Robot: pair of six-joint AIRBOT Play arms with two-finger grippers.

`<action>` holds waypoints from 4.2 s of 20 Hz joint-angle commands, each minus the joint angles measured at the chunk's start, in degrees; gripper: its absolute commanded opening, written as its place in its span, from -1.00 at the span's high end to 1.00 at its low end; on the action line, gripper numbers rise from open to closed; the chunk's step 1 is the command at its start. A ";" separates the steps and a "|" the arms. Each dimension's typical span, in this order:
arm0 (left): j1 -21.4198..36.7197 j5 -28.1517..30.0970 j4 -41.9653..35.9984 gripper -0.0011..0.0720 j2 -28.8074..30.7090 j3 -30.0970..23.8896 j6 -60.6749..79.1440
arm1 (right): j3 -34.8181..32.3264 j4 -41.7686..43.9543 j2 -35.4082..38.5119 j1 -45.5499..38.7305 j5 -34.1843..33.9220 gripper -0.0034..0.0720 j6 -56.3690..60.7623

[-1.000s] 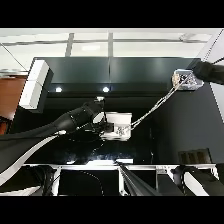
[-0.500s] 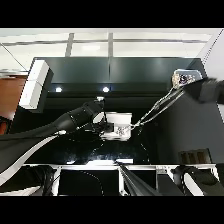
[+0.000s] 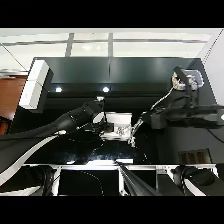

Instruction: Fold the box and place the chain.

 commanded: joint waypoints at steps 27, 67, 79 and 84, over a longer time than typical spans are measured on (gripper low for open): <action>0.00 0.37 0.04 0.88 -0.02 -0.02 0.02 | 3.41 -20.57 -36.85 -28.35 -35.76 -0.99 15.41; 0.00 0.13 0.02 0.88 -0.04 -0.02 0.02 | 11.61 0.61 -2.49 -7.65 13.22 0.81 -3.21; 0.00 0.37 0.04 0.88 -0.04 -0.02 0.00 | 5.35 3.98 -12.63 6.78 -2.60 0.81 -2.93; 0.00 0.33 0.02 0.88 -0.04 -0.02 0.02 | 5.95 2.10 -13.79 1.97 1.99 -0.42 -2.29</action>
